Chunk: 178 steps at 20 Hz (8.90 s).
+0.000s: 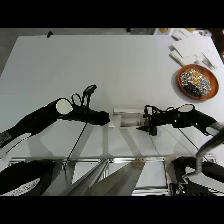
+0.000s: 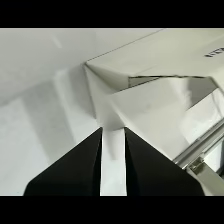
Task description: Fold the box and place the chain.
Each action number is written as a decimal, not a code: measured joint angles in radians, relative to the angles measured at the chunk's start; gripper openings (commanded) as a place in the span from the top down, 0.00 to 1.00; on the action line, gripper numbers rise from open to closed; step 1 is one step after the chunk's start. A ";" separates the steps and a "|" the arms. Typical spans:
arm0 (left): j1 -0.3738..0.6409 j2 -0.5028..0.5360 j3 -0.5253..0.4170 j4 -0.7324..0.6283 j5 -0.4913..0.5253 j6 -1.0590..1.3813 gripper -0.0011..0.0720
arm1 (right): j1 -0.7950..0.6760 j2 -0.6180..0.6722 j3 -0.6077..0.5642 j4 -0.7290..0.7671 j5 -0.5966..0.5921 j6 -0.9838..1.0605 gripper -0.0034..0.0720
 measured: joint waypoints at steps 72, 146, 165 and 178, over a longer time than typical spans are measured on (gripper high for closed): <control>-0.325 -0.320 0.514 0.758 -0.428 -0.975 0.60 | 0.000 0.000 0.000 0.000 0.000 -0.001 0.40; 0.075 -0.229 0.051 -0.204 -0.106 1.882 0.02 | 0.000 0.000 0.000 0.000 0.000 0.000 0.40; 0.026 -0.320 0.050 -0.399 -0.047 1.910 0.03 | 0.000 0.000 0.000 0.000 0.000 0.000 0.40; 0.018 -0.328 0.050 -0.410 -0.034 1.906 0.79 | 0.000 0.000 0.000 0.001 0.000 0.001 0.40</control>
